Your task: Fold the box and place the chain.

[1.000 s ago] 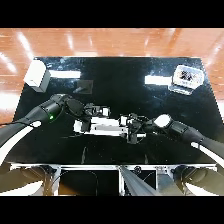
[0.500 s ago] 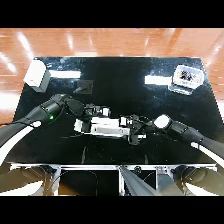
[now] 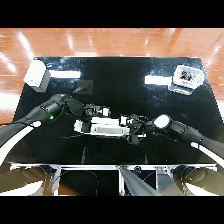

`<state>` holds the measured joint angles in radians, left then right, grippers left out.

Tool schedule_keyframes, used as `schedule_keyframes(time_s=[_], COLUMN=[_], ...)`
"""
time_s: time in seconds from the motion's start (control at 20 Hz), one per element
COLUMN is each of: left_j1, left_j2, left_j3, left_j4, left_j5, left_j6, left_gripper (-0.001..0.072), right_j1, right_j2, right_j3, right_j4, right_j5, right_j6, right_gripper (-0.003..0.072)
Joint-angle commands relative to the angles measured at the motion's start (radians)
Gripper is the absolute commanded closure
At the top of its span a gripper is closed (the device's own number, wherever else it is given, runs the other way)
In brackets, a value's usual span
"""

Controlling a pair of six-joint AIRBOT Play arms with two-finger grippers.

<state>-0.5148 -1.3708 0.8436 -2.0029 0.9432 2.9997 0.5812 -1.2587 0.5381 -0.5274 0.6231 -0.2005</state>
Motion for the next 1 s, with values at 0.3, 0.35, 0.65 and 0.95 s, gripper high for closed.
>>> schedule_keyframes(time_s=[0.3, 0.35, 0.65, 0.95], left_j1=[0.000, 0.000, 0.000, 0.000], left_j2=[0.001, 0.001, 0.001, 0.001], left_j3=[0.000, 0.000, 0.000, 0.000], left_j4=[0.001, 0.001, 0.001, 0.001], left_j5=[0.000, 0.000, 0.006, 0.021], left_j6=[0.000, 0.000, 0.000, 0.000], left_gripper=[0.0689, 0.0689, 0.0689, 0.0689], right_j1=[0.000, 0.000, -0.012, -0.022], right_j2=[0.001, 0.001, 0.003, 0.007], right_j3=[0.003, 0.003, 0.006, 0.005], right_j4=[0.056, 0.056, 0.070, 0.074], right_j5=[0.002, 0.011, 0.066, 0.058], right_j6=[-0.027, -0.029, -0.011, -0.012], right_gripper=[0.0064, 0.0064, 0.0063, 0.0065])
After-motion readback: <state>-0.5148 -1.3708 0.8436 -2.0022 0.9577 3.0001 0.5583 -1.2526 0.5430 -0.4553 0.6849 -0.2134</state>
